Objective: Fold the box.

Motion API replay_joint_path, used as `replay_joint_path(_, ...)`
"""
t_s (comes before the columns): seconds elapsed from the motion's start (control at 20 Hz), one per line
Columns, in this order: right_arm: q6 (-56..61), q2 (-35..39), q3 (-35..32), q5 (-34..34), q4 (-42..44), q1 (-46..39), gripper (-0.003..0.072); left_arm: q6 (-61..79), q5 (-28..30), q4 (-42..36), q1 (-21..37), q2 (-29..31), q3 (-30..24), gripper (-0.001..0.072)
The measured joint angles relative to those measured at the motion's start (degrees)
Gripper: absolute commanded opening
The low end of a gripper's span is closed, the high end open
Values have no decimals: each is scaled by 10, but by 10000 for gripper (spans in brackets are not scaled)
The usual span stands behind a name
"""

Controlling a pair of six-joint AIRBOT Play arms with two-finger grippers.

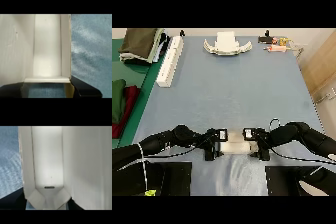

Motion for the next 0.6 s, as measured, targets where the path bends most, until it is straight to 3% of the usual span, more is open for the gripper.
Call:
replay_joint_path(0.3, 77, 42, 19, -24, -86, -1, 720, 0, 0, 0, 0, 0, 0, 511)
replay_joint_path(0.55, 242, 89, 56, -98, -172, -1, 696, 0, -1, 0, 0, 0, 0, 511)
replay_joint_path(0.6, 296, 97, 67, -122, -181, -1, 521, 0, -1, 0, 0, 0, 0, 511)
